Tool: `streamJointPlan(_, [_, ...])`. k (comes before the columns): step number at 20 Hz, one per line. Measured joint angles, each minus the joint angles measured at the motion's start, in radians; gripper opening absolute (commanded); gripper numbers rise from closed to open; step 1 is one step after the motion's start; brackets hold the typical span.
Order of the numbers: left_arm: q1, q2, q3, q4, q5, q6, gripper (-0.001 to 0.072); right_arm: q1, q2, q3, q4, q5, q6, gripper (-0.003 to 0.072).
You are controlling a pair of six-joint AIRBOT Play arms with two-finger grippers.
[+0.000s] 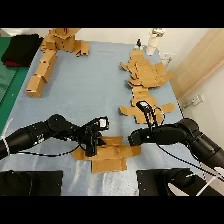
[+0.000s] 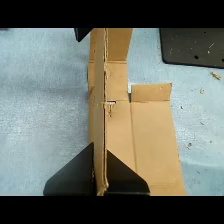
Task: Fold the box.
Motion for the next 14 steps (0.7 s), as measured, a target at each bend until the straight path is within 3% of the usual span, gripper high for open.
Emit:
streamJointPlan(6, [0.002,0.0,0.0,0.001,0.043,0.0,0.0013,0.023,0.027,0.0,0.003,-0.081,0.043,-0.0001])
streamJointPlan(14, [-0.002,0.0,0.0,-0.008,0.033,0.0,0.0013,0.285,0.198,0.0,-0.164,-0.219,0.273,-0.0001])
